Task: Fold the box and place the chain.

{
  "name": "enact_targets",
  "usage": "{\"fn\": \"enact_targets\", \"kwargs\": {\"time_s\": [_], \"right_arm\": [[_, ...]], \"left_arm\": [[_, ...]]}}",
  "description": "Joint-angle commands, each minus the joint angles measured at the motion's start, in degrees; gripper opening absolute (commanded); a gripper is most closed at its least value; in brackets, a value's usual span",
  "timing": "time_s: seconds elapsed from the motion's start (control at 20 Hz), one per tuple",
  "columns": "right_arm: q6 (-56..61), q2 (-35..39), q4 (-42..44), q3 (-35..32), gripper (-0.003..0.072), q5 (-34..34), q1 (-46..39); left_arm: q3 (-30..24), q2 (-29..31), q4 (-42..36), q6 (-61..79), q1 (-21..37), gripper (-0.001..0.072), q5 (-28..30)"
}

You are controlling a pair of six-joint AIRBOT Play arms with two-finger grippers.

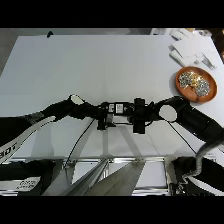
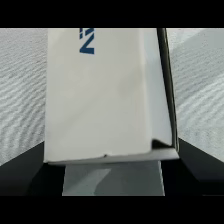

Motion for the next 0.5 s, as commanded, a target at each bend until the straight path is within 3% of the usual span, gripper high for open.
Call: {"fn": "enact_targets", "kwargs": {"time_s": [0.0,0.15,0.25,0.35,0.45], "right_arm": [[0.04,-0.31,-0.07,-0.02,0.0074,-0.55,0.00],[0.04,-1.46,0.48,-0.02,0.0103,-0.26,0.02],[0.02,-1.49,1.57,-0.02,0.0212,0.90,0.00],[0.02,-1.49,1.68,-0.02,0.0218,1.68,0.00],[0.02,-1.49,1.95,-0.02,0.0323,1.70,0.00]], "left_arm": [[0.00,0.04,0.07,0.07,0.02,0.0311,-0.11],[0.00,0.04,0.07,0.07,0.02,0.0311,-0.11],[0.00,0.04,0.04,0.07,0.02,0.0311,-0.11],[0.00,0.04,0.07,0.07,0.02,0.0311,-0.13],[0.00,0.04,0.04,0.07,0.02,0.0311,-0.11]]}}
